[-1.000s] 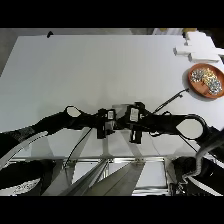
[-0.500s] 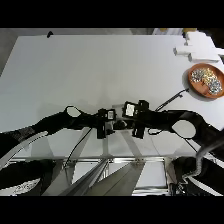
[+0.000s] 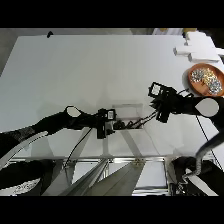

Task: Fold the box and place the chain.

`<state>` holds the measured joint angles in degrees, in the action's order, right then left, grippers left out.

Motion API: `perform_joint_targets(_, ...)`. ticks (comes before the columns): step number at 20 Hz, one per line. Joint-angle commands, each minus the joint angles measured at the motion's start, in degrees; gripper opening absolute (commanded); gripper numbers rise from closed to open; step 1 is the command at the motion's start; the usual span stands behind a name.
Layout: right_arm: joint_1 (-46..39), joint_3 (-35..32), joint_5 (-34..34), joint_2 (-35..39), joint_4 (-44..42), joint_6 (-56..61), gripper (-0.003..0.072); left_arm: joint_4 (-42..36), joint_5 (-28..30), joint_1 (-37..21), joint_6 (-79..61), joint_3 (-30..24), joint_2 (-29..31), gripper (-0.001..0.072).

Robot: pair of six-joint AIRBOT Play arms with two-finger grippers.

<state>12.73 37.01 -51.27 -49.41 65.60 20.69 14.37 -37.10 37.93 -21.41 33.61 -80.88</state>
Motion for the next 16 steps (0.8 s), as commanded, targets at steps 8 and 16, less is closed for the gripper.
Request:
perform_joint_targets(8, -1.36, -0.31, -5.07, -17.99, -4.68, -15.58, 0.0243, 0.0, 0.0, 0.02, 0.0, -0.02, 0.0, 0.0167)
perform_joint_targets(16, -1.38, -0.33, -5.42, -21.22, -12.04, -22.69, 0.0239, 0.0, 0.0, 0.02, 0.0, -0.02, 0.0, 0.0167)
